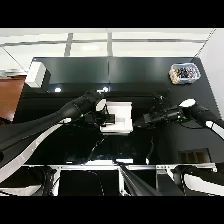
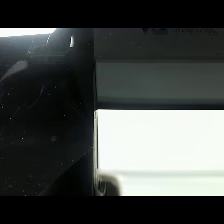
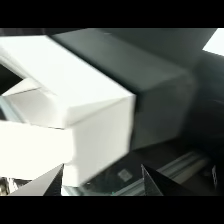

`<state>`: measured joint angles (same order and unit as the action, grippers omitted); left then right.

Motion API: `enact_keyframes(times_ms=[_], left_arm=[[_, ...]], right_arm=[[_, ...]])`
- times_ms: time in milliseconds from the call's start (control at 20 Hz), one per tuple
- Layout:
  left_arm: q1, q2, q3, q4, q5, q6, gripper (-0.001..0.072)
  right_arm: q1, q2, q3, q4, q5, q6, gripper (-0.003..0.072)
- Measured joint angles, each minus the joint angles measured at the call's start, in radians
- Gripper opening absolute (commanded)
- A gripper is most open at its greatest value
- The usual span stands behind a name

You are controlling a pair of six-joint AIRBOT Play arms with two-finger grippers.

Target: Fold the box and place the chain.

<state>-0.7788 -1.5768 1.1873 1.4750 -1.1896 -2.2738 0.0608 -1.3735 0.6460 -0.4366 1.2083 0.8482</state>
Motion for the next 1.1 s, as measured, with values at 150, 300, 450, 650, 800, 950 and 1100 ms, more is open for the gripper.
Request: enact_keyframes(times_ms=[150,300,450,650,800,950,1100], left_arm=[[0.000,0.000,0.000,0.000,0.000,0.000,0.0025],[0.000,0.000,0.000,0.000,0.000,0.000,0.0025],[0.000,0.000,0.000,0.000,0.000,-0.001,0.0025],[0.000,0.000,0.000,0.000,0.000,-0.002,0.0025],[0.000,0.000,0.000,0.000,0.000,-0.001,0.0025],[0.000,0.000,0.000,0.000,0.000,0.000,0.0025],[0.000,0.000,0.000,-0.001,0.000,0.000,0.0025]], right_arm=[[0.060,0.000,0.047,-0.019,-0.006,0.066,0.0533],[0.122,0.000,0.102,-0.088,-0.036,0.187,0.0425],[0.182,0.000,0.158,-0.183,-0.067,0.332,0.0425],[0.278,0.000,0.225,-0.351,-0.108,0.545,0.0425],[0.364,0.000,0.265,-0.495,-0.154,0.724,0.0425],[0.449,-0.001,0.296,-0.630,-0.190,0.903,0.0425],[0.521,-0.001,0.314,-0.781,-0.197,1.081,0.0425]])
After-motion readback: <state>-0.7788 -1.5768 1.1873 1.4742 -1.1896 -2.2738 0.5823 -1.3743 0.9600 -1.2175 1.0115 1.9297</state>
